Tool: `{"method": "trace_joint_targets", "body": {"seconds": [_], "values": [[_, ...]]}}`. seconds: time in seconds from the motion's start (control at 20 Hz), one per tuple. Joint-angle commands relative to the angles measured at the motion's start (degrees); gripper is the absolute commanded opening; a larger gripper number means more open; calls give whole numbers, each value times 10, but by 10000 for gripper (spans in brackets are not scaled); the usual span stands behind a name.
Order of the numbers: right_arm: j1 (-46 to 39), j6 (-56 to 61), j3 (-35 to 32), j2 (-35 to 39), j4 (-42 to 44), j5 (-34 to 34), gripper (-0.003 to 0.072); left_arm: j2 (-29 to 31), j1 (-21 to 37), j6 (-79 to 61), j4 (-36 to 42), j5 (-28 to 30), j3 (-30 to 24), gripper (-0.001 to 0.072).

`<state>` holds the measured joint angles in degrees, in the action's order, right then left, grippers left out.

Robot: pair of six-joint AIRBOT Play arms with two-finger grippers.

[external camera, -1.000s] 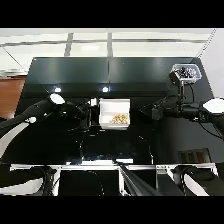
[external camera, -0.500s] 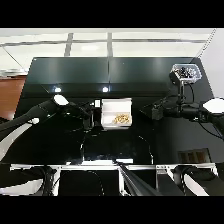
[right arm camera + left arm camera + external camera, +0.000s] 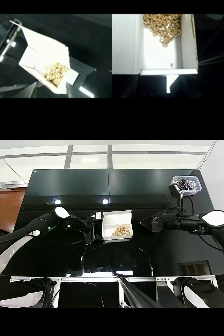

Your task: Fold the box and place the chain.

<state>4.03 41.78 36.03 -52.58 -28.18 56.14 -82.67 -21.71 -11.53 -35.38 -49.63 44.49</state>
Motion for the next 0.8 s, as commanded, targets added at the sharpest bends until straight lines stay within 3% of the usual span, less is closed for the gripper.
{"method": "trace_joint_targets", "body": {"seconds": [0.0,0.75], "values": [[0,0,0,0,0,0,415,0,0,42,-2,-6,0,710],[0,0,0,0,0,2,415,17,-8,60,32,-8,-18,712]]}}
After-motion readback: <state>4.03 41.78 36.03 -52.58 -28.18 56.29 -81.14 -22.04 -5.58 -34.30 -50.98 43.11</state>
